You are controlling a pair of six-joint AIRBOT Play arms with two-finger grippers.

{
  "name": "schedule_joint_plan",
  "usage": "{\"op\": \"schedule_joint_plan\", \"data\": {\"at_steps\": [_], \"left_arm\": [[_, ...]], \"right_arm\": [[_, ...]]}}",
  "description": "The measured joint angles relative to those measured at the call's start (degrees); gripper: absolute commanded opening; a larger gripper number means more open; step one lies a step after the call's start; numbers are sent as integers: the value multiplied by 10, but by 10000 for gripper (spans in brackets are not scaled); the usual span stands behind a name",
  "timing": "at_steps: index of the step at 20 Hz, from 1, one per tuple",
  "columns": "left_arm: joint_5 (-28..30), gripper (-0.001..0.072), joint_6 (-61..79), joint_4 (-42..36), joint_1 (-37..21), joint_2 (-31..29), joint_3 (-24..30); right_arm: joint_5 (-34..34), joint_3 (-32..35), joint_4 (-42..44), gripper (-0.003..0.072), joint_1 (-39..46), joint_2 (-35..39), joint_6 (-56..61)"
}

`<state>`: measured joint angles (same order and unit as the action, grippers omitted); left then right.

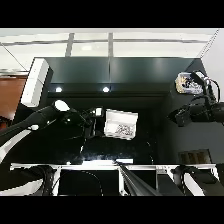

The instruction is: Fold the box and place the chain.

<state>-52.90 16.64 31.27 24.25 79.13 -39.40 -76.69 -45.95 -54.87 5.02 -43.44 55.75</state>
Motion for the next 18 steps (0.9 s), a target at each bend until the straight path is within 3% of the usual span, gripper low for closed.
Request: {"op": "schedule_joint_plan", "data": {"at_steps": [8,10,12,18], "left_arm": [[4,708,-1,-3,15,14,-15],[4,684,1,-3,23,15,-15],[4,530,1,-3,27,16,-15],[7,505,-3,-3,31,16,-16]], "right_arm": [[0,0,0,316,0,0,0],[0,0,0,316,0,0,0],[0,0,0,317,0,0,0],[48,26,23,319,-12,-3,23]]}}
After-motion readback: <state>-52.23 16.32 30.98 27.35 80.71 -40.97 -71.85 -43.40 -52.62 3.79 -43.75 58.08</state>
